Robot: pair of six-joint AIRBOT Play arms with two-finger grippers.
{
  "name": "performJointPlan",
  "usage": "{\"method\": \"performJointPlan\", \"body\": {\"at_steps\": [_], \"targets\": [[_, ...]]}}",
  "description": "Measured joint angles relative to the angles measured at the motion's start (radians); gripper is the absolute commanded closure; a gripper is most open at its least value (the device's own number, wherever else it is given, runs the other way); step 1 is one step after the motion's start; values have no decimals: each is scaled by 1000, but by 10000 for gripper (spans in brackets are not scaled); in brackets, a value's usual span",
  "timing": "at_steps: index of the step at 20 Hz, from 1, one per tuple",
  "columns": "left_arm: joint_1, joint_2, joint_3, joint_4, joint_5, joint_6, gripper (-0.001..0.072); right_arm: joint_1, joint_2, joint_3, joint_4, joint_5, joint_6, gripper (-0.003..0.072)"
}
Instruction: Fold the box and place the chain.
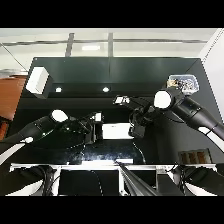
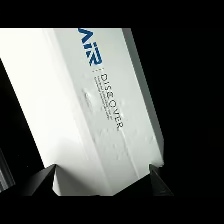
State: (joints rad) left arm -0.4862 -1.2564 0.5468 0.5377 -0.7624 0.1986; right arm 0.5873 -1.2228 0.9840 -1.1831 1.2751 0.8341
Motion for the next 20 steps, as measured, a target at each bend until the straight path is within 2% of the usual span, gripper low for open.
{"method": "performJointPlan", "body": {"at_steps": [6, 12, 20], "targets": [[0, 0, 0, 0, 0, 0, 321, -6, 7, 13, -18, -73, -69, -17], [0, 0, 0, 0, 0, -1, 321, -18, 59, 20, 6, -14, -129, -16], [0, 0, 0, 0, 2, -2, 321, -20, 63, -11, 56, -14, -158, -15]]}}
